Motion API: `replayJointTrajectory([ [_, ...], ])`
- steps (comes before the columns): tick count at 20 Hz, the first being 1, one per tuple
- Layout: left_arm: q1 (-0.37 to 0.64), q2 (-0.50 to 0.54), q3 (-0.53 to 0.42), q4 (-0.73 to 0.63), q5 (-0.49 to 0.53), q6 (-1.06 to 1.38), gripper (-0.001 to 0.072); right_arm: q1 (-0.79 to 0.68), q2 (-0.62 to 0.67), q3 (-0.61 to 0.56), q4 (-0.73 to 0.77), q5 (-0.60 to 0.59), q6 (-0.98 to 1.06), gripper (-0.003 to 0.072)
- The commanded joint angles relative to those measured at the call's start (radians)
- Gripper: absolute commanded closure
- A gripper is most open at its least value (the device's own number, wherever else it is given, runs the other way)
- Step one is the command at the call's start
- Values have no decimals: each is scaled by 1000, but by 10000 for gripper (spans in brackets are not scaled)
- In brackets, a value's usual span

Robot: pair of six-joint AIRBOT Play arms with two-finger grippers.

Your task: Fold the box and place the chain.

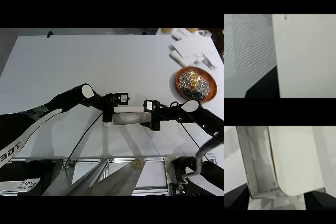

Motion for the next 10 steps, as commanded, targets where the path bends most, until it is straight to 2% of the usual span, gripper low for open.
replayJointTrajectory([
  [1,0,-1,0,0,0,0,700,-3,-59,11,43,29,-39,0],
  [4,0,-1,0,0,0,0,700,-3,-84,11,18,74,-39,14],
  [10,0,-1,0,0,0,0,700,-3,-84,-11,21,74,-39,14],
])
